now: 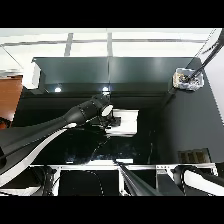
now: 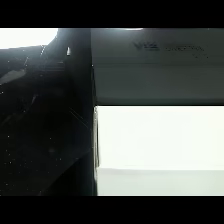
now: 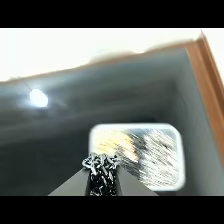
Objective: Fold the box and place the chain.
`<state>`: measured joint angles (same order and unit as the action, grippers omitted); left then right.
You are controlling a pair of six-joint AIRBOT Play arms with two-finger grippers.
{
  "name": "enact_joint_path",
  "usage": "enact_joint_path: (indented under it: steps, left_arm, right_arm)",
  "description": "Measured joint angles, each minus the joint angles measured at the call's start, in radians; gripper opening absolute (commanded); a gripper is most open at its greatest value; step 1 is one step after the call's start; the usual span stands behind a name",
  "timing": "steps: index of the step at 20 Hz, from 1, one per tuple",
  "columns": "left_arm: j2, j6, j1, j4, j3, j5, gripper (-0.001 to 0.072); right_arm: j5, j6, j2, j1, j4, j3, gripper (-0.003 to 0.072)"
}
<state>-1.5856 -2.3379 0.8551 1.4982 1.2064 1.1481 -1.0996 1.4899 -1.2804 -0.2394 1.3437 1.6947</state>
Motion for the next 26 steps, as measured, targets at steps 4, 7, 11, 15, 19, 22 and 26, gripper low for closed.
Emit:
enact_joint_path:
  steps: [4, 7, 11, 15, 19, 22, 26]
  left_arm:
    - [0.0, 0.0, 0.0, 0.0, 0.0, 0.0, 0.0025]
    - [0.0, 0.0, 0.0, -0.001, 0.0, 0.003, 0.0025]
    - [0.0, 0.0, 0.0, -0.001, 0.0, 0.002, 0.0025]
    - [0.0, 0.0, 0.0, -0.001, 0.0, 0.0, 0.0025]
    - [0.0, 0.0, 0.0, -0.001, 0.0, 0.0, 0.0025]
    - [0.0, 0.0, 0.0, -0.001, 0.0, 0.0, 0.0025]
    - [0.0, 0.0, 0.0, -0.016, 0.0, 0.0, 0.0025]
  right_arm:
    - [0.003, -0.069, 0.166, 0.036, -0.138, 0.0, 0.0011]
    - [-0.007, -0.115, 0.264, 0.049, -0.234, 0.0, 0.001]
    - [-0.093, -0.162, 0.335, 0.055, -0.372, 0.0, 0.0011]
    - [-0.268, -0.193, 0.355, 0.069, -0.516, -0.002, 0.0011]
    - [-0.394, -0.202, 0.363, 0.149, -0.586, -0.003, 0.0011]
    - [-0.418, -0.203, 0.365, 0.227, -0.607, -0.003, 0.0011]
    - [-0.353, -0.192, 0.364, 0.339, -0.623, -0.003, 0.0011]
